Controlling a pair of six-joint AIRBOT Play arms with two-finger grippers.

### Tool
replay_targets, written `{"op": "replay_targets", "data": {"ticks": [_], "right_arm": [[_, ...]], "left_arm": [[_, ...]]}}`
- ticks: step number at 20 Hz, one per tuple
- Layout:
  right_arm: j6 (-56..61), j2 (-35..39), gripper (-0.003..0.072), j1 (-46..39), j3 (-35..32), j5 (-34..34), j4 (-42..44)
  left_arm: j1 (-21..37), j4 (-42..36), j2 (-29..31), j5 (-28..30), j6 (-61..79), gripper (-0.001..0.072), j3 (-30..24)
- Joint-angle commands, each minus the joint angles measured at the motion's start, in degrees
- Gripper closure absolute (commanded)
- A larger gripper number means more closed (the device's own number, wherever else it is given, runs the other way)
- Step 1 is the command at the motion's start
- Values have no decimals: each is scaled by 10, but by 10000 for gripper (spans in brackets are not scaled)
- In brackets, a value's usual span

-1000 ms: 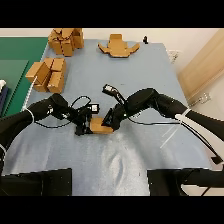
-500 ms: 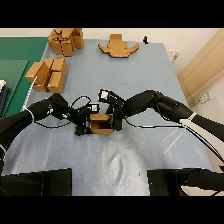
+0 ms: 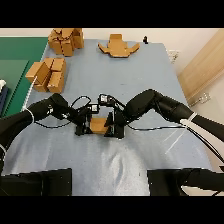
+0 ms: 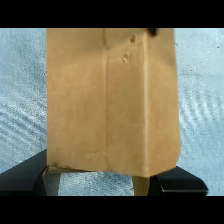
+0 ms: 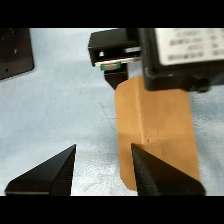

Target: Fold the box.

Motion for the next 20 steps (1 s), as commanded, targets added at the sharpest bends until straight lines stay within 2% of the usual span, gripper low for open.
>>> {"op": "replay_targets", "data": {"ticks": [1, 4, 10, 11, 12, 15, 18, 20], "right_arm": [[12, 0, 168, 0, 0, 15, 5], [9, 0, 168, 0, 0, 76, 4], [8, 2, 179, 0, 4, 78, 5], [3, 6, 284, 0, 4, 75, 11], [-14, 14, 333, 0, 4, 70, 18], [-42, 45, 367, -3, 4, 89, 14], [-42, 46, 595, -12, 4, 113, 9], [-44, 35, 595, -12, 4, 145, 8]], "left_arm": [[0, 0, 0, 0, 0, 481, 0], [0, 0, 0, 0, 0, 482, 0], [0, 0, 0, 0, -1, 481, 0], [0, 0, 0, 0, -1, 481, 0], [0, 0, 0, 0, -1, 481, 0], [0, 0, 0, 0, -1, 481, 0], [0, 0, 0, 0, -1, 481, 0], [0, 0, 0, 0, -2, 482, 0]]}}
